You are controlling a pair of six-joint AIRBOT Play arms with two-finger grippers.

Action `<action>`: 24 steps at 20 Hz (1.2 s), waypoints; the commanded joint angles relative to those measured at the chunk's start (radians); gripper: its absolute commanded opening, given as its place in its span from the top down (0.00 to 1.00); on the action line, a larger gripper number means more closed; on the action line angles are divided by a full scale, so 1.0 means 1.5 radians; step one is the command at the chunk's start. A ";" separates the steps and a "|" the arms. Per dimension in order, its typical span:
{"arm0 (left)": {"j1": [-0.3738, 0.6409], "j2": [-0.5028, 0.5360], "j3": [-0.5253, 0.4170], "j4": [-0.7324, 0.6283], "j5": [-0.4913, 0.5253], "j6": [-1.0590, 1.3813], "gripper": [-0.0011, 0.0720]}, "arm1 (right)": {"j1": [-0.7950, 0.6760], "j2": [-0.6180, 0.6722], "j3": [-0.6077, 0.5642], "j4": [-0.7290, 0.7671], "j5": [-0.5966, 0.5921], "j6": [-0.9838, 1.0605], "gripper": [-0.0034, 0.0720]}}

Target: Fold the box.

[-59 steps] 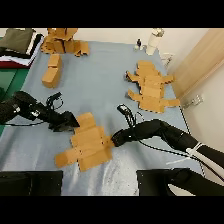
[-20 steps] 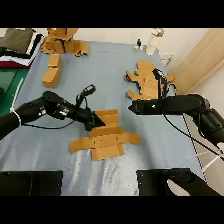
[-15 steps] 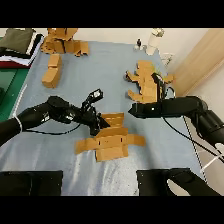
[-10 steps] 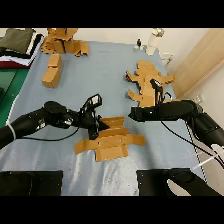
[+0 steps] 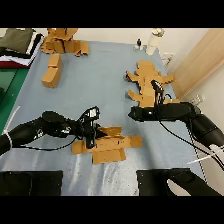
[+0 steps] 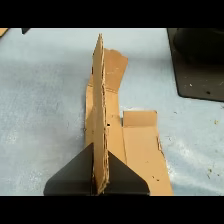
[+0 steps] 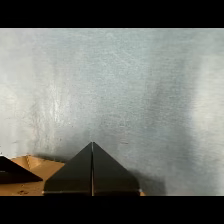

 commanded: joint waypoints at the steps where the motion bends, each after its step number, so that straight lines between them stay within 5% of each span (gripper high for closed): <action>1: -0.003 -0.006 -0.004 -0.012 -0.034 0.015 0.97 | 0.001 -0.001 -0.001 0.002 0.003 0.000 0.95; 24: 0.019 -0.059 0.012 -0.013 -0.043 0.009 0.97 | 0.021 -0.001 -0.001 -0.008 0.010 0.000 0.95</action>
